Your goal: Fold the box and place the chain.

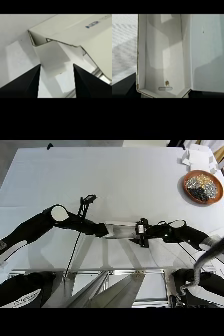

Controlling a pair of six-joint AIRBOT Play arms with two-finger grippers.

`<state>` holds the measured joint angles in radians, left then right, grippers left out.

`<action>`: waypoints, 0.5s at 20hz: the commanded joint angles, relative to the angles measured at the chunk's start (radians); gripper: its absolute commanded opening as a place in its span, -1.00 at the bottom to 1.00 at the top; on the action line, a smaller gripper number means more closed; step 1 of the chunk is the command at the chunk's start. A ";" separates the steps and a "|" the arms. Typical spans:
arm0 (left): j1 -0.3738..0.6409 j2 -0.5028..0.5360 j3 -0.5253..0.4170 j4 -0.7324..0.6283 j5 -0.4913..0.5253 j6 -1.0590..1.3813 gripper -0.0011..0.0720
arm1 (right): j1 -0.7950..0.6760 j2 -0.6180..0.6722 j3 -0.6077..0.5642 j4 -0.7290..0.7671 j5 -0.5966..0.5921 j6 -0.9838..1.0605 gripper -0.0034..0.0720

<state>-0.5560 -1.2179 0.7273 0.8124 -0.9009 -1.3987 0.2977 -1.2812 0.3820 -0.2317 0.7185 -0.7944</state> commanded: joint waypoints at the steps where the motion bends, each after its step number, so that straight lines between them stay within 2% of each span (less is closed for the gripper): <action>1: -0.033 -0.022 0.044 0.112 0.013 -0.167 0.27 | 0.000 0.000 0.000 0.000 0.000 0.000 -0.02; 10: -0.146 -0.128 0.190 0.267 -0.031 -0.393 0.27 | 0.000 0.000 0.000 0.000 0.000 0.000 -0.02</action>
<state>-0.6693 -1.3197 0.8768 1.0252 -0.9237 -1.7153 0.2977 -1.2812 0.3820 -0.2317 0.7185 -0.7944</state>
